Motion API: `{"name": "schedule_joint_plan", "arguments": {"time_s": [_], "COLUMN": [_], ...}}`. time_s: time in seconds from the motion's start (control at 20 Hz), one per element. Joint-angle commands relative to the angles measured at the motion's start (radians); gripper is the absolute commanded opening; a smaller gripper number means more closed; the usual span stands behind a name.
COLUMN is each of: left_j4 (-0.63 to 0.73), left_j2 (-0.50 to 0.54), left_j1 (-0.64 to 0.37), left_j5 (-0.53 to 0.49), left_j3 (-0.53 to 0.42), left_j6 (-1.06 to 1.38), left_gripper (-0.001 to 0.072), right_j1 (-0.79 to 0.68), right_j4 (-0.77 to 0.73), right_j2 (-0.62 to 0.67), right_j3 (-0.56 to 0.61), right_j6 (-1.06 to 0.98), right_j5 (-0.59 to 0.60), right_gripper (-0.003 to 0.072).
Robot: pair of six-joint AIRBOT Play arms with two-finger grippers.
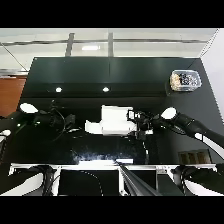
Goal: Fold the box and place the chain.
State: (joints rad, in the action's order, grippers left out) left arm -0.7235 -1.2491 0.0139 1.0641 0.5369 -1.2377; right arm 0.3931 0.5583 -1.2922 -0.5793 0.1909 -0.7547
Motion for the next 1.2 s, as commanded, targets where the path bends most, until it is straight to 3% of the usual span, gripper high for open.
{"name": "schedule_joint_plan", "arguments": {"time_s": [0.0, 0.4, 0.7, 0.8, 0.9, 0.95, 1.0, 1.15], "left_j4": [0.056, 0.109, 0.305, 0.313, 0.314, 0.313, 0.313, 0.316], "left_j2": [-0.080, -0.119, -0.118, -0.118, -0.117, -0.117, -0.117, -0.117], "left_j1": [0.099, 0.161, 0.158, 0.158, 0.158, 0.159, 0.159, 0.167], "left_j5": [-0.066, -0.111, -0.019, -0.005, 0.000, 0.010, 0.026, 0.044], "left_j3": [0.019, 0.043, 0.045, 0.050, 0.060, 0.068, 0.077, 0.095], "left_j6": [0.038, 0.055, 0.318, 0.314, 0.314, 0.314, 0.314, 0.313], "left_gripper": [0.0025, 0.0026, 0.0034, 0.0243, 0.0400, 0.0587, 0.0702, 0.0697], "right_j1": [0.000, 0.000, 0.000, 0.000, 0.000, 0.000, 0.000, 0.000], "right_j4": [0.000, 0.000, 0.000, 0.000, 0.000, 0.000, 0.000, 0.000], "right_j2": [0.000, 0.000, 0.000, 0.000, 0.000, 0.000, 0.000, 0.000], "right_j3": [0.000, 0.000, 0.000, 0.000, 0.000, 0.000, 0.000, 0.000], "right_j6": [0.000, 0.000, 0.000, 0.000, 0.000, 0.000, 0.000, 0.000], "right_j5": [0.000, 0.000, 0.000, 0.000, 0.000, 0.000, 0.000, 0.000], "right_gripper": [0.0183, 0.0183, 0.0183, 0.0183, 0.0183, 0.0183, 0.0183, 0.0183]}}
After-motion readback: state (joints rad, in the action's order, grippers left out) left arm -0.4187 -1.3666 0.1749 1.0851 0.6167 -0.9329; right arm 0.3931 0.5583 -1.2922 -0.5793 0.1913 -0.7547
